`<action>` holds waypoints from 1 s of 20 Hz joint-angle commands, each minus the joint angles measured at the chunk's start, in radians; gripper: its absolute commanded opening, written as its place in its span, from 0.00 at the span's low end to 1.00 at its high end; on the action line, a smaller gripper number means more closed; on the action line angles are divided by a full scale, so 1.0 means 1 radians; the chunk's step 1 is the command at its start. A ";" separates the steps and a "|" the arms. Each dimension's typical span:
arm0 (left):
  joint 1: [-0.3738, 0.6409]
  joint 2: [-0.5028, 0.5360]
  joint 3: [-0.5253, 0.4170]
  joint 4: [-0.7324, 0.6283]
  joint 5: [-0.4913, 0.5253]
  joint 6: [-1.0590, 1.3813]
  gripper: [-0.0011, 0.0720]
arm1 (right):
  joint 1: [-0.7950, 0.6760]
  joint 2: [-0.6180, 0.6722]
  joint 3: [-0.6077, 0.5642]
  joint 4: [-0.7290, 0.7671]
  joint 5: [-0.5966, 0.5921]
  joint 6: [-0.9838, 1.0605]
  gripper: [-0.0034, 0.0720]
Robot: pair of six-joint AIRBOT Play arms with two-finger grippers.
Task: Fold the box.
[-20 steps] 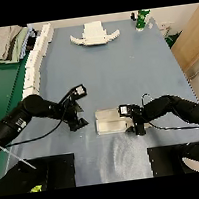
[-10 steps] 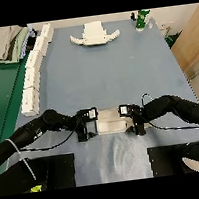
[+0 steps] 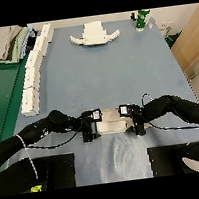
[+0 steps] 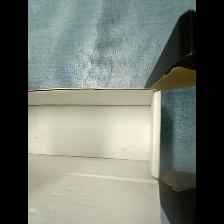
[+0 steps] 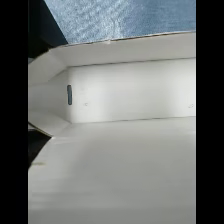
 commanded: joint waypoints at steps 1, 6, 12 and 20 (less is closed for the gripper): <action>-0.002 -0.021 0.003 -0.016 0.003 0.032 0.97 | 0.001 0.000 0.001 0.000 0.000 0.000 0.72; -0.002 -0.025 0.007 -0.018 0.005 0.038 0.96 | 0.001 -0.001 0.001 0.000 0.000 0.000 0.72; -0.002 -0.047 0.028 -0.014 -0.007 0.037 0.89 | 0.001 -0.001 0.001 0.000 0.000 0.000 0.72; -0.001 -0.050 0.030 -0.010 -0.016 0.038 0.80 | 0.001 -0.001 0.001 0.000 0.000 0.000 0.72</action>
